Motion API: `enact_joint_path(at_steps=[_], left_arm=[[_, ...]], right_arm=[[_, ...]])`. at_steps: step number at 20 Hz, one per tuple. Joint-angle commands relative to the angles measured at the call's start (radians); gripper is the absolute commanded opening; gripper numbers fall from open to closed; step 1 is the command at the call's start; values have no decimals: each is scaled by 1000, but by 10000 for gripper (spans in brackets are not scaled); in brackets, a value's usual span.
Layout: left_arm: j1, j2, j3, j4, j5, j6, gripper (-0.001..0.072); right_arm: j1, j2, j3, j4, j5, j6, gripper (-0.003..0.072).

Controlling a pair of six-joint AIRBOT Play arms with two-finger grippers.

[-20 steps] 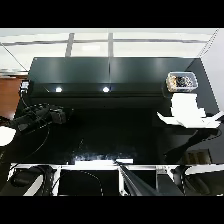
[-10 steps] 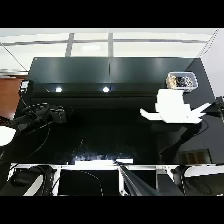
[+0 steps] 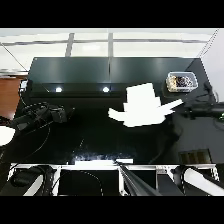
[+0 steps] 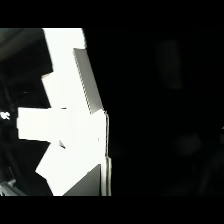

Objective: Fold the box and place the chain.

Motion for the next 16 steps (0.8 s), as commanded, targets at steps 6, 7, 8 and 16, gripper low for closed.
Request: enact_joint_path(at_steps=[6,7,8,16], left_arm=[[0,-52,0,-68,-10,0,707],[0,-76,0,-92,-10,0,707],[0,-105,1,-119,-7,0,707],[2,-391,76,-224,-163,63,707]], right_arm=[[531,291,-294,216,-442,-177,17],[598,291,-294,203,-492,-179,16],[653,291,-294,198,-538,-178,16],[842,291,-294,203,-708,-150,17]])
